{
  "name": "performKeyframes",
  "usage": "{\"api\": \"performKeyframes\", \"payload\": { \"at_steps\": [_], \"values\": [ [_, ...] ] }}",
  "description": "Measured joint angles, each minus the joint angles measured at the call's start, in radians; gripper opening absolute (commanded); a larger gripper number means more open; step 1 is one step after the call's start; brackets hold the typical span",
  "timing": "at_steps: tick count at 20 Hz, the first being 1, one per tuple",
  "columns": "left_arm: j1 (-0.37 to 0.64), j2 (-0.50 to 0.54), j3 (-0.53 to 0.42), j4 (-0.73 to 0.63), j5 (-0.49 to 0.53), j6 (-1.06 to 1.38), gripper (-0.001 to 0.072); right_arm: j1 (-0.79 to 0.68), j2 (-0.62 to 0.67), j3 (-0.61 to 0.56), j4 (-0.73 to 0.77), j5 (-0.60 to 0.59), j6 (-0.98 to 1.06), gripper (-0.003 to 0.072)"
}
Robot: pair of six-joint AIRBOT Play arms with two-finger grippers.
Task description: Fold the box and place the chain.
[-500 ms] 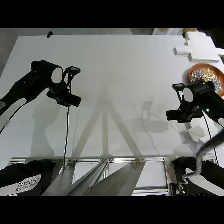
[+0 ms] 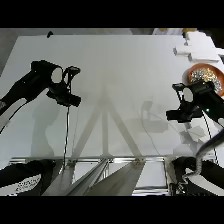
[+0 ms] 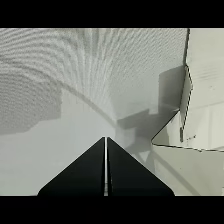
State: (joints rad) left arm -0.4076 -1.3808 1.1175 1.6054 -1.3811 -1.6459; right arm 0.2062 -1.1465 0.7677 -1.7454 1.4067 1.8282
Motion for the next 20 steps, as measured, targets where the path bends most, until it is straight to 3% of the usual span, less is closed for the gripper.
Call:
{"api": "performKeyframes", "payload": {
  "at_steps": [7,14,15,16,17,20],
  "values": [
    [0.000,0.000,0.000,0.000,0.000,0.000,0.0008,0.000,0.000,0.000,-0.028,-0.047,-0.055,0.0014],
    [0.000,0.000,0.000,0.000,0.000,0.000,0.0008,-0.060,0.026,0.020,-0.348,-0.091,-0.196,0.0014],
    [0.000,0.000,0.000,0.000,0.000,0.000,0.0008,-0.093,0.032,0.024,-0.380,-0.100,-0.204,0.0082],
    [0.000,0.000,0.000,0.000,0.000,0.000,0.0008,-0.139,0.037,0.026,-0.404,-0.108,-0.217,0.0292],
    [0.000,0.000,0.000,0.000,0.000,0.000,0.0008,-0.187,0.039,0.027,-0.425,-0.119,-0.237,0.0445],
    [0.000,0.000,0.000,0.000,0.000,0.000,0.0008,-0.365,0.044,0.031,-0.458,-0.175,-0.317,0.0449]
  ]
}}
